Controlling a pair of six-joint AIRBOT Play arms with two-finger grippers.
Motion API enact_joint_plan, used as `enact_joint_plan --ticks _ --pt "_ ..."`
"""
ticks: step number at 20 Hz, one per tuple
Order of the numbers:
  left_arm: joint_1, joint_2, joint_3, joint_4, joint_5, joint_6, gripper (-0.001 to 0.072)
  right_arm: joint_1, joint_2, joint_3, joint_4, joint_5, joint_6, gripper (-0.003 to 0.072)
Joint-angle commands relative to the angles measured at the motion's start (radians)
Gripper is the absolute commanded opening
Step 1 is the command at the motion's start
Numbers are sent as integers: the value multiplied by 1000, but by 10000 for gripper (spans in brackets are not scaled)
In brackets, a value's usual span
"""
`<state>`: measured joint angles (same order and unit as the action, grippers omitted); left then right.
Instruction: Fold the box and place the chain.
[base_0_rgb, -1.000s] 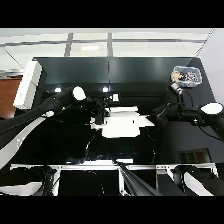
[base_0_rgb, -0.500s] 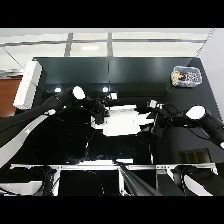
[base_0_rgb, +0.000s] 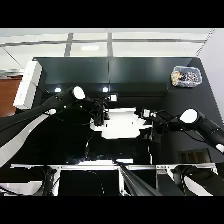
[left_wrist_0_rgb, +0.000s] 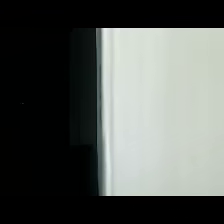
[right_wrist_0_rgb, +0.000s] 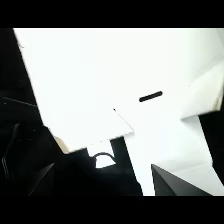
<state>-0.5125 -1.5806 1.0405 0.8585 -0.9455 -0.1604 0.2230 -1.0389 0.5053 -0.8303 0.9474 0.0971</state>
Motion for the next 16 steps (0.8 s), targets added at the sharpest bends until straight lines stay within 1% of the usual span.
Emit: enact_joint_plan --ticks 1,4,7,11,12,14,16 --pt "0 -1 0 0 -8 1 27 48 -1 -1 10 -3 -2 695" --pt "0 -1 0 1 -11 1 28 79 -1 -1 26 -51 -1 695" --pt "0 -1 0 0 -13 1 28 77 0 20 -13 -53 -2 695" --pt "0 -1 0 0 -13 1 28 94 -1 13 -11 -52 -10 694" --pt "0 -1 0 0 -13 1 28 106 -4 1 -2 -66 -16 695" --pt "0 -1 0 0 -12 1 28 126 -10 -17 108 -81 -27 694" --pt "0 -1 0 0 -11 1 28 150 -10 -27 103 -138 -63 695"
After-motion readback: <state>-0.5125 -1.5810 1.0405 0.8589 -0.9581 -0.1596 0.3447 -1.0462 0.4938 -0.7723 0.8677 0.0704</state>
